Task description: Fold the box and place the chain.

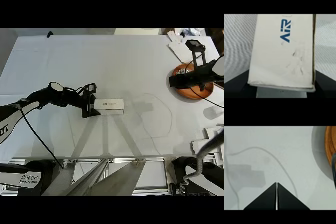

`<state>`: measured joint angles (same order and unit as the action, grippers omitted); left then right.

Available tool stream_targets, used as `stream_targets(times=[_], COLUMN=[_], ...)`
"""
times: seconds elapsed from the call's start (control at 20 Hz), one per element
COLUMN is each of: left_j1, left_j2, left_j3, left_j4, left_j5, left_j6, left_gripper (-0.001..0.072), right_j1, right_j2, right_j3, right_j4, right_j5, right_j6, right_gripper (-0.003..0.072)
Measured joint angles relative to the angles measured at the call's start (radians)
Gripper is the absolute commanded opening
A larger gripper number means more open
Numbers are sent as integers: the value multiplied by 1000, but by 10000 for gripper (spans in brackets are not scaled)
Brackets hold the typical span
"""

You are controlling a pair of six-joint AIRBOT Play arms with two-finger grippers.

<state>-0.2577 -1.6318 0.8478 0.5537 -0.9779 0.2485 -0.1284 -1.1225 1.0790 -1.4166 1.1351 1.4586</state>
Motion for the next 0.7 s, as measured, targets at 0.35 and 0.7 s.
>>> stream_targets(times=[0.35,0.7], left_j1=[0,0], left_j2=[0,0], left_j3=[0,0], left_j4=[0,0], left_j5=[0,0], left_j6=[0,0], left_gripper=[13,193], right_j1=[0,0], right_j2=[0,0], right_j3=[0,0], right_j4=[0,0], right_j5=[0,0], right_j6=[0,0], right_gripper=[20,20])
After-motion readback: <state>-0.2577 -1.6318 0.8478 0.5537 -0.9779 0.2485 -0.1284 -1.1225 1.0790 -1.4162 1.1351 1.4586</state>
